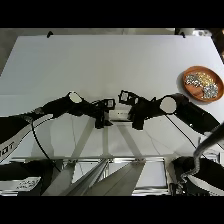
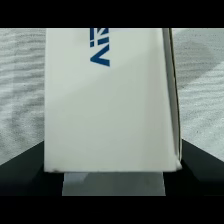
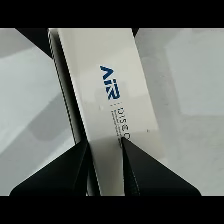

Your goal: Fold the box and place the chain.

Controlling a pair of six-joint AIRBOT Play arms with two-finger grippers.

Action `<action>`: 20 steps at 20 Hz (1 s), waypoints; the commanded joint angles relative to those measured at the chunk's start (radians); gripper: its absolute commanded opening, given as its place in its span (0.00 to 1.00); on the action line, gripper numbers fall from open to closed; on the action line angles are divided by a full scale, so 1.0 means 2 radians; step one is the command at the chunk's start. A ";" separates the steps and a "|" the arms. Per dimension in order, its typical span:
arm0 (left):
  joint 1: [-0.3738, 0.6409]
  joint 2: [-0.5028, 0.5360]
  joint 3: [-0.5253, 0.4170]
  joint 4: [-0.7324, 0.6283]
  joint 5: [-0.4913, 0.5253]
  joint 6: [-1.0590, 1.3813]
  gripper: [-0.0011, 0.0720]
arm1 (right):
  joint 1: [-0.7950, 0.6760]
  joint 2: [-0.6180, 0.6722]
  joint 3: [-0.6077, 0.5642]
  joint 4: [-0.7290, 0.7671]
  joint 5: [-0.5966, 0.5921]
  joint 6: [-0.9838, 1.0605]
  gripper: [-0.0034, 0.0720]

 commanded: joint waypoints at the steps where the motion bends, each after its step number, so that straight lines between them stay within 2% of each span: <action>1: 0.000 0.000 0.000 -0.001 0.000 -0.001 0.63 | 0.009 -0.001 -0.006 0.001 -0.018 0.000 0.25; 11: 0.000 0.000 0.000 -0.001 0.000 -0.001 0.63 | 0.009 -0.001 -0.025 0.002 -0.030 0.000 0.26; 18: 0.000 0.000 0.000 -0.001 0.000 -0.001 0.63 | 0.009 0.000 -0.025 0.020 -0.069 0.000 0.49; 20: 0.000 0.000 0.000 -0.001 0.000 -0.001 0.63 | 0.009 0.003 -0.025 0.020 -0.075 0.000 0.51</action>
